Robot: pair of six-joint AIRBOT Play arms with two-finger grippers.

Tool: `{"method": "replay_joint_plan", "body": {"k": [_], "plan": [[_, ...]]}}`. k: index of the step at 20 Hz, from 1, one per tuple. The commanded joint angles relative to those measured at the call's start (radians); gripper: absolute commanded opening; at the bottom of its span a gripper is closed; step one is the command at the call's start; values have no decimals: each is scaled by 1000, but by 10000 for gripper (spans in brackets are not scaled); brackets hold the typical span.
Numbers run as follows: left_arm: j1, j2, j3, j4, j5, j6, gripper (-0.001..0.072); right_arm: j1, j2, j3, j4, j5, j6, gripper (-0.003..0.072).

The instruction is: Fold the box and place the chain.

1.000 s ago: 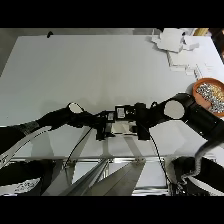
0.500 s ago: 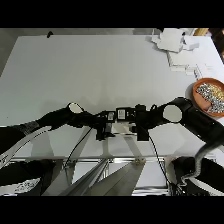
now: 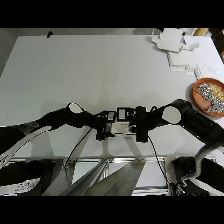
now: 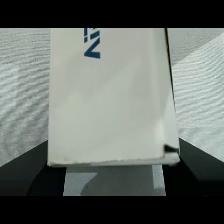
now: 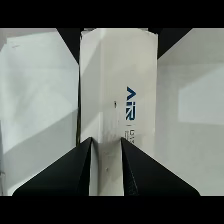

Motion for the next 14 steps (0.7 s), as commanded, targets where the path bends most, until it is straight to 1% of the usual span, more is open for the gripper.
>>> {"method": "replay_joint_plan", "body": {"k": [1, 10, 14], "plan": [[0, 1, 1, 1, 0, 1, 211, 1, -1, -5, 2, -11, 11, 178], [0, 1, 1, 1, 0, 1, 211, 1, -1, -5, 35, -43, 14, 178], [0, 1, 1, 1, 0, 1, 211, 1, -1, -20, 53, -29, 14, 179]]}}
